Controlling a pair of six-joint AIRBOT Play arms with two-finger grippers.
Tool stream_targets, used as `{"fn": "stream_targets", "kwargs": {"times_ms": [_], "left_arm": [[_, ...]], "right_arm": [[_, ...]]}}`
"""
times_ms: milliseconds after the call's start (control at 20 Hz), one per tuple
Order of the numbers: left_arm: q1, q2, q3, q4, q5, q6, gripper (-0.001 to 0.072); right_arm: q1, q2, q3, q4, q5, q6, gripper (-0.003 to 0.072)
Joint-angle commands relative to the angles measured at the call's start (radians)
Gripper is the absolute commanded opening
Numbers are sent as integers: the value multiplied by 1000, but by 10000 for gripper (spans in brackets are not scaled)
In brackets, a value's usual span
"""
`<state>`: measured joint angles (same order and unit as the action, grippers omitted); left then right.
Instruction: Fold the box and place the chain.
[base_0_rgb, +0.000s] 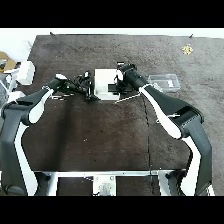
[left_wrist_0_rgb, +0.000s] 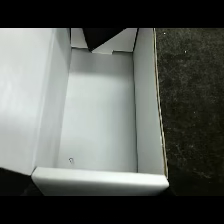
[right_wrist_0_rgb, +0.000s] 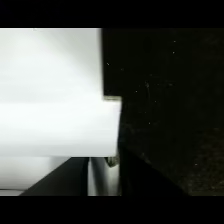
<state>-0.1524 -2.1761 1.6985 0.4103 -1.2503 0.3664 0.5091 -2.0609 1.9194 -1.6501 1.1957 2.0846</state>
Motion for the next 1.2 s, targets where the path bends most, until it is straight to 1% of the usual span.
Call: {"fn": "stream_targets", "kwargs": {"times_ms": [0,50,100,150,250,450,500,550,600,650,700,850,1000,1050,1150], "left_arm": [[0,0,0,0,2,0,395],[0,0,0,0,2,0,395],[0,0,0,0,2,0,395],[0,0,0,0,2,0,395],[-1,0,0,0,2,0,395],[0,0,0,0,2,0,395],[-1,0,0,0,2,0,395],[0,0,0,0,2,0,395],[0,0,0,0,2,0,395],[-1,0,0,0,2,0,395],[0,0,0,0,2,0,395],[0,0,0,0,2,0,395],[0,0,0,0,2,0,395],[0,0,0,0,2,0,395],[0,0,0,0,2,0,395]], "right_arm": [[7,-1,0,-38,21,46,172],[7,-1,0,-38,29,49,134],[8,-1,0,-56,38,65,47],[11,-1,0,-80,35,80,18],[17,0,0,-129,26,121,4],[17,0,0,-130,17,131,5],[17,0,0,-130,16,131,111],[17,2,0,-130,17,129,408],[17,4,0,-127,17,107,499],[17,8,0,-122,21,91,432],[17,15,0,-115,27,79,446],[16,47,0,-72,58,-5,446],[5,123,0,-76,66,-83,446],[-7,161,1,-88,57,-122,446],[-38,232,0,-160,27,-229,445]]}}
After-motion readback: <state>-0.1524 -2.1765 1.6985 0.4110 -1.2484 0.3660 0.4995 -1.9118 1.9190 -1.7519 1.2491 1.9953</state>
